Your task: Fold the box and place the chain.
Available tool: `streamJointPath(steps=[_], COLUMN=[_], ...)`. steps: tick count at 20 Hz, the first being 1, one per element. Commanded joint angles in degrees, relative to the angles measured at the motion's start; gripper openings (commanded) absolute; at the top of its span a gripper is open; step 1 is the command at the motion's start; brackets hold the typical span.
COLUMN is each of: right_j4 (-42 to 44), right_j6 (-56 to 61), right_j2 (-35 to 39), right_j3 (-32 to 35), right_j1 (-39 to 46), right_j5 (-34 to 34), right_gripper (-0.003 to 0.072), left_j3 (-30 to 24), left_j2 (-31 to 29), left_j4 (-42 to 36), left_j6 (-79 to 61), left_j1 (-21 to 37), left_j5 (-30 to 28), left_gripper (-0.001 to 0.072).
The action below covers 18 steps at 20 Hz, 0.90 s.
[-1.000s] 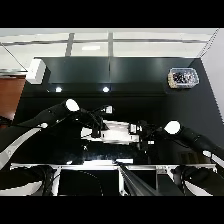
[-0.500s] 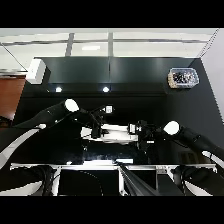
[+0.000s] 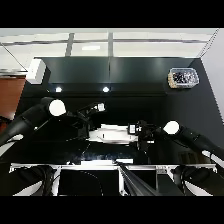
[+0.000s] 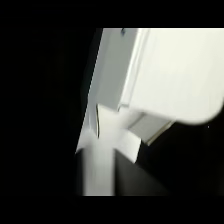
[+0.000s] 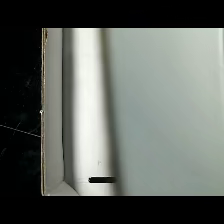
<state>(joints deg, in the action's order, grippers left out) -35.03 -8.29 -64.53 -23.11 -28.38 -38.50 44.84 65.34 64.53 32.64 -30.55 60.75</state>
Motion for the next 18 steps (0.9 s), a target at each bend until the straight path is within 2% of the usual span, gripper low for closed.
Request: streamJointPath(steps=[1, 3, 6, 10, 14, 17, 18], right_j4=[-0.02, -0.04, -0.02, -0.02, -0.02, -0.02, -0.04], right_j6=[0.02, 0.02, 0.0, 0.0, 0.02, 0.02, 0.0], right_j2=[-0.02, -0.02, -0.02, -0.02, -0.02, -0.02, -0.02], right_j3=[0.04, 0.04, 0.04, 0.04, 0.04, 0.04, 0.04], right_j1=[-0.07, -0.07, -0.07, -0.07, -0.07, -0.07, -0.07], right_j5=[-0.09, -0.09, -0.09, -0.09, -0.09, -0.09, -0.09], right_gripper=[0.0504, 0.0504, 0.0504, 0.0504, 0.0503, 0.0502, 0.047], left_j3=[0.04, -0.15, -1.64, -6.51, -10.51, -10.82, -10.82], left_j2=[-3.41, -3.43, -3.58, -4.39, -4.37, -3.93, -3.45], left_j4=[7.52, 7.08, -1.84, -19.34, -35.19, -36.57, -36.54], left_j6=[10.86, 17.97, 22.01, 16.87, 7.23, 6.08, 6.08], left_j1=[0.02, -0.09, -0.09, -0.11, -1.4, -5.16, -6.45], left_j5=[8.44, 11.93, 9.35, -5.44, -15.82, -26.69, -30.42], left_gripper=[0.0024, 0.0024, 0.0023, 0.0024, 0.0024, 0.0025, 0.0024])
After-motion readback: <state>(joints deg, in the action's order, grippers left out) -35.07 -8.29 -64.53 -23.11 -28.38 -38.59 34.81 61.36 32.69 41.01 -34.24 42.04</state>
